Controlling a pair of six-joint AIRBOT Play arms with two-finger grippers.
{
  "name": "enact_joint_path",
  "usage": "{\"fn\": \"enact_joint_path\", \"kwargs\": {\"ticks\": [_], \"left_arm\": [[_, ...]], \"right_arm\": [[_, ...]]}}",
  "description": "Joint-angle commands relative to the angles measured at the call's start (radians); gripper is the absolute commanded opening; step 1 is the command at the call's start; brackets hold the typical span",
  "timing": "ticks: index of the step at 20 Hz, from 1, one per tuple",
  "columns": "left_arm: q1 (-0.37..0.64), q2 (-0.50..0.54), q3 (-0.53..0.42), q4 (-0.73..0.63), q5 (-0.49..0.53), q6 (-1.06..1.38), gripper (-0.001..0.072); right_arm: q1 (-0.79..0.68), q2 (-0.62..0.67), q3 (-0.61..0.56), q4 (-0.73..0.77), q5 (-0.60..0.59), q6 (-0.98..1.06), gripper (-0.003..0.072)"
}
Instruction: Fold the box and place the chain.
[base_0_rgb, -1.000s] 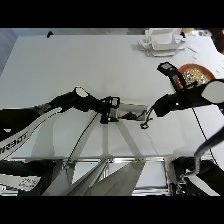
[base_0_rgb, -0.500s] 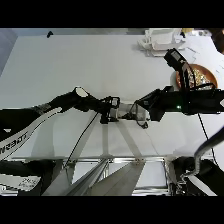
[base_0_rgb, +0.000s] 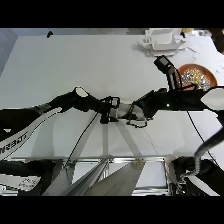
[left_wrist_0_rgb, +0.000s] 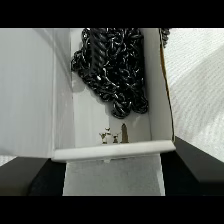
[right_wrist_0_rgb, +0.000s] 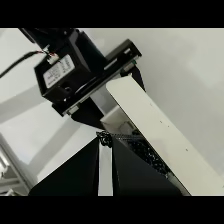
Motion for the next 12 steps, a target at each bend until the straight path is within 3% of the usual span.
{"fn": "enact_joint_path", "kwargs": {"ticks": [1, 6, 10, 12], "left_arm": [[0.001, 0.0, 0.0, 0.0, 0.0, 0.0, 0.0206], [0.001, 0.0, 0.0, 0.0, 0.0, 0.0, 0.0206], [0.001, 0.0, 0.0, 0.0, 0.0, 0.0, 0.0206], [0.001, 0.0, 0.0, 0.0, 0.0, 0.0, 0.0206]], "right_arm": [[0.001, -0.016, -0.006, -0.008, 0.006, -0.001, 0.0133], [-0.032, 0.042, -0.001, -0.156, 0.062, 0.0, 0.0133], [-0.111, 0.042, -0.013, -0.343, 0.234, -0.04, 0.0075], [-0.146, 0.042, -0.069, -0.337, 0.191, -0.175, 0.0076]]}}
